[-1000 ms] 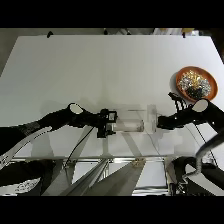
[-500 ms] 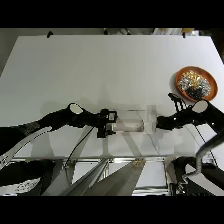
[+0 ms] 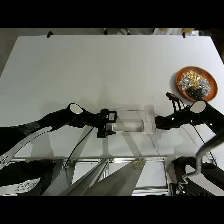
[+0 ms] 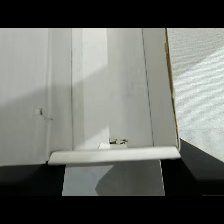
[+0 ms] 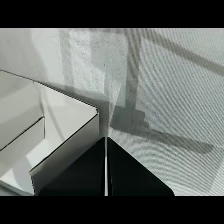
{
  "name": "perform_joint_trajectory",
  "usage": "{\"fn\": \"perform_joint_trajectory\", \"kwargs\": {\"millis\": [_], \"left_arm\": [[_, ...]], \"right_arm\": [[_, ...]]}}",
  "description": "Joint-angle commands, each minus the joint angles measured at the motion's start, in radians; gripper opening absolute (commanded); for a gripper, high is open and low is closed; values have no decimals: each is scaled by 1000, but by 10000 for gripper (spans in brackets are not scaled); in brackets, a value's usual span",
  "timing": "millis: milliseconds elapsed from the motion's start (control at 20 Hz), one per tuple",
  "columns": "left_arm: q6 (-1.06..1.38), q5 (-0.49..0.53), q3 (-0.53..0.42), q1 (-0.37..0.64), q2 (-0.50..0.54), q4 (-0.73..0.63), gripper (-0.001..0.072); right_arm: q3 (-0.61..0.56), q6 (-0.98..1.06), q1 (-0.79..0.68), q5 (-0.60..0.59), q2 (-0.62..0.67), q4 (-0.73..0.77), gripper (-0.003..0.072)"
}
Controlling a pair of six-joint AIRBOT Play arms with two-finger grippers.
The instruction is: Fold the box and place the chain.
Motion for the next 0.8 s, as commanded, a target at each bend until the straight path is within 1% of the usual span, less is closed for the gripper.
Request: {"fn": "perform_joint_trajectory", "kwargs": {"millis": [0,250,400,600,650,700,750], "left_arm": [[0,0,0,0,0,0,334],[0,0,0,0,0,0,334],[0,0,0,0,0,0,334],[0,0,0,0,0,0,334],[0,0,0,0,0,0,334],[0,0,0,0,0,0,334],[0,0,0,0,0,0,334]], "right_arm": [[-26,-1,3,-16,-1,19,20],[-37,-6,3,-11,-1,58,19],[-37,-60,3,17,-1,127,19],[-37,-85,3,35,1,157,27],[-37,-86,3,34,8,157,80],[-37,-100,3,34,21,157,111],[-37,-107,3,33,34,157,111]]}}
